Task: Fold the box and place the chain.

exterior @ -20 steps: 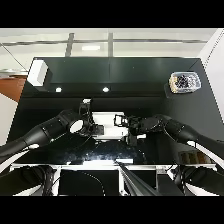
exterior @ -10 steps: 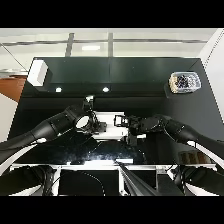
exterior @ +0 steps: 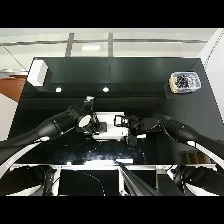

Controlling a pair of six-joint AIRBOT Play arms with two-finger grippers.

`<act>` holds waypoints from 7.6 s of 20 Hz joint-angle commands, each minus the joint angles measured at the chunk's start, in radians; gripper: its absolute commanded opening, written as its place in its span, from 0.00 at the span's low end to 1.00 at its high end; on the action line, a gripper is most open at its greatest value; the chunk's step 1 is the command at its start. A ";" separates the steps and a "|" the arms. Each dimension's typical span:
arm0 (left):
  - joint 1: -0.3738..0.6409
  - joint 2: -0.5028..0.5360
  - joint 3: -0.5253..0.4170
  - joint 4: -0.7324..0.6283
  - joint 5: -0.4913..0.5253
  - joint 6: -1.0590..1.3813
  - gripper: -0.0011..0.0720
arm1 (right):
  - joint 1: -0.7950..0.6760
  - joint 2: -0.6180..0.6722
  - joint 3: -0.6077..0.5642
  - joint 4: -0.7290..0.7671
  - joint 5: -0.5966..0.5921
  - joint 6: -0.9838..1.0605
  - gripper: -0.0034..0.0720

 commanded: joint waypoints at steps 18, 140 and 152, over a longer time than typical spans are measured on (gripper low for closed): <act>-0.006 -0.030 0.003 0.003 -0.021 -0.038 0.31 | 0.000 0.000 0.001 0.000 0.018 0.001 0.58; 0.000 -0.076 0.061 0.029 -0.099 0.003 0.05 | -0.452 0.357 -0.027 -0.314 -0.391 1.027 0.07; 0.000 -0.078 0.061 0.029 -0.095 0.003 0.05 | -0.416 0.082 -0.179 0.133 -0.141 1.150 0.07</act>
